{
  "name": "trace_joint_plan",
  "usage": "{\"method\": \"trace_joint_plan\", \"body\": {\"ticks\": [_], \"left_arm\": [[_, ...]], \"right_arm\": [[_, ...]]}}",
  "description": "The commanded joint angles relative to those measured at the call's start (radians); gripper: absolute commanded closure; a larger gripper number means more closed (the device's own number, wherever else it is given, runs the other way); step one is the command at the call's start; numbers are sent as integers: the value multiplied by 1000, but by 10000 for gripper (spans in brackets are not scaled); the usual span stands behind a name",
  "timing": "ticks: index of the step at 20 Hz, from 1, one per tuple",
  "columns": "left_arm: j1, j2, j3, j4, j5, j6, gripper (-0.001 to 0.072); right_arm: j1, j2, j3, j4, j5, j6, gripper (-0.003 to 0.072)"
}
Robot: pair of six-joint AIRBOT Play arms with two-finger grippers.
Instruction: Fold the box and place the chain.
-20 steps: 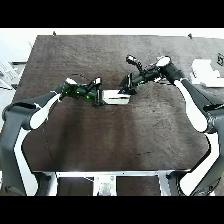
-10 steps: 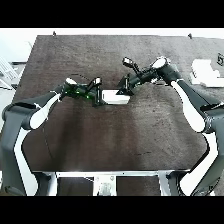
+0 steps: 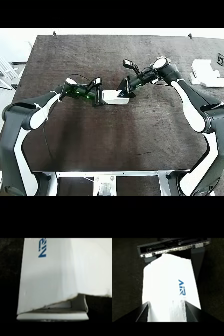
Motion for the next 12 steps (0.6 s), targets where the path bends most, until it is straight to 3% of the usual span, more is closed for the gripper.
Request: {"method": "trace_joint_plan", "body": {"ticks": [1,7,12], "left_arm": [[0,1,0,0,0,0,239],[0,1,0,0,0,0,239],[0,1,0,0,0,0,238]], "right_arm": [[-1,0,-5,-3,-54,-24,169],[-1,0,-19,0,-148,-76,171],[7,0,-21,26,-137,-74,171]]}}
